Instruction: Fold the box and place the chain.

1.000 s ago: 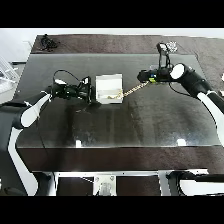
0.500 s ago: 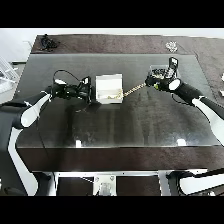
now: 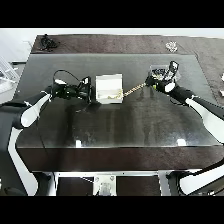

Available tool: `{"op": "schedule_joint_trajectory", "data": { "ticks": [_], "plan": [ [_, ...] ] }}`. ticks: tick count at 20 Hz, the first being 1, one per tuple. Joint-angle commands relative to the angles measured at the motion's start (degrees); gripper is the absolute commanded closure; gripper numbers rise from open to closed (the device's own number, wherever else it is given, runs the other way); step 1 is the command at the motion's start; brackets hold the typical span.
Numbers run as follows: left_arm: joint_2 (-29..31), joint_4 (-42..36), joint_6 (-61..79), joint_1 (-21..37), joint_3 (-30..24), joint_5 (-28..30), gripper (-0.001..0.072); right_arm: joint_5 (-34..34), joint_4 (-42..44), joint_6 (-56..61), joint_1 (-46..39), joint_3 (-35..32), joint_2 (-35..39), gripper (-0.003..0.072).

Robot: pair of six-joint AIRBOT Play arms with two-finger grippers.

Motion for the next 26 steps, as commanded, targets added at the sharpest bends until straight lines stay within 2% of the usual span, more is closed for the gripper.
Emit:
{"op": "schedule_joint_trajectory", "data": {
  "ticks": [1,5,6,8,11,13,14,19,26],
  "plan": [
    [0.00,0.02,0.02,0.00,0.02,0.00,0.0342,-0.61,2.47,0.00,1.79,2.38,-2.69,0.0187],
    [0.00,0.02,0.02,0.00,0.02,0.00,0.0342,-1.09,2.47,0.00,3.32,5.84,-5.70,0.0199],
    [0.00,0.00,0.02,0.00,0.02,0.00,0.0342,-1.29,2.40,-0.11,3.26,6.51,-6.84,0.0246],
    [0.00,0.00,0.02,0.00,0.02,-0.02,0.0342,-1.70,2.47,0.00,3.15,6.54,-6.82,0.0271],
    [0.00,0.00,0.02,0.00,0.02,0.00,0.0342,-2.10,2.75,0.02,3.39,6.51,-6.75,0.0376],
    [0.00,0.02,0.02,0.00,0.02,0.00,0.0342,-2.08,4.48,0.98,3.15,6.38,-6.51,0.0509],
    [0.00,0.00,0.02,0.00,0.02,0.00,0.0342,-2.12,4.59,2.19,3.08,6.34,-6.51,0.0548],
    [0.00,0.00,0.02,0.00,0.02,0.00,0.0342,-2.25,4.57,2.29,2.91,4.83,-4.76,0.0675],
    [0.00,0.00,0.02,0.00,0.02,0.00,0.0342,-2.01,3.69,-0.87,5.51,4.35,6.01,0.0676]
  ]
}}
